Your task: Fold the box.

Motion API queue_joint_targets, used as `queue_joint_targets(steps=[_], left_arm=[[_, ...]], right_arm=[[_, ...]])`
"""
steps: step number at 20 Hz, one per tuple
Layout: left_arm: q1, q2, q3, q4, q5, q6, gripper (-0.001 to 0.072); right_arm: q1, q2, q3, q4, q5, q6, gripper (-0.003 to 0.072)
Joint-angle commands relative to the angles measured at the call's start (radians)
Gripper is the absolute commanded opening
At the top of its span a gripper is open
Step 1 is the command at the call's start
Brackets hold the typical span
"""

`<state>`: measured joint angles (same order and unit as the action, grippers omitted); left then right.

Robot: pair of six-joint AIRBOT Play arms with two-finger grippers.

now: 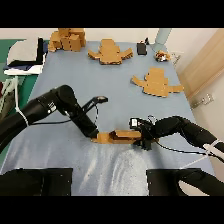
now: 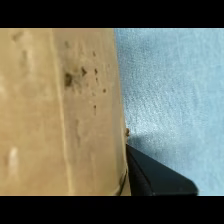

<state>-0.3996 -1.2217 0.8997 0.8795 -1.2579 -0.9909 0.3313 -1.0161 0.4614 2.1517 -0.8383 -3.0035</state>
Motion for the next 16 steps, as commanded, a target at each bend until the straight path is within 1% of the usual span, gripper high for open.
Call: queue_joint_targets(steps=[1, 3, 4, 5, 6, 7, 8, 10, 12, 14, 16], left_arm=[[-0.006, 0.001, -0.147, -0.335, 0.0, -0.093, 0.0012], [-0.006, 0.001, -0.278, -0.675, 0.139, 0.006, 0.0012], [-0.006, 0.001, -0.333, -0.838, 0.185, 0.09, 0.0012], [-0.006, 0.001, -0.369, -0.945, 0.219, 0.153, 0.0012], [-0.012, 0.001, -0.391, -1.02, 0.257, 0.195, 0.0012], [-0.029, 0.001, -0.401, -1.072, 0.321, 0.23, 0.0011], [-0.059, 0.001, -0.397, -1.11, 0.402, 0.262, 0.0011], [-0.125, 0.001, -0.376, -1.123, 0.581, 0.304, 0.0011], [-0.166, 0.001, -0.34, -1.124, 0.716, 0.33, 0.0011], [-0.175, 0.0, -0.297, -1.122, 0.768, 0.352, 0.0011], [-0.174, -0.001, -0.272, -1.086, 0.821, 0.349, 0.0011]], right_arm=[[0.001, -0.001, 0.0, 0.0, -0.001, 0.0, 0.0559], [0.001, -0.001, 0.0, 0.0, -0.001, 0.0, 0.0558], [0.001, -0.001, 0.0, 0.0, -0.001, 0.0, 0.0558], [0.001, -0.001, 0.0, 0.0, -0.001, 0.0, 0.0559], [0.001, -0.001, 0.0, 0.0, -0.001, 0.0, 0.0558], [0.001, -0.001, 0.0, 0.0, -0.001, 0.0, 0.0558], [0.001, -0.001, 0.0, 0.0, -0.001, 0.0, 0.0558], [0.001, -0.001, 0.0, 0.0, -0.001, 0.0, 0.0558], [0.001, -0.001, 0.0, 0.0, -0.001, 0.0, 0.0558], [0.001, -0.001, 0.0, 0.0, -0.001, 0.0, 0.0558], [0.001, -0.001, 0.0, 0.0, -0.001, 0.0, 0.0559]])
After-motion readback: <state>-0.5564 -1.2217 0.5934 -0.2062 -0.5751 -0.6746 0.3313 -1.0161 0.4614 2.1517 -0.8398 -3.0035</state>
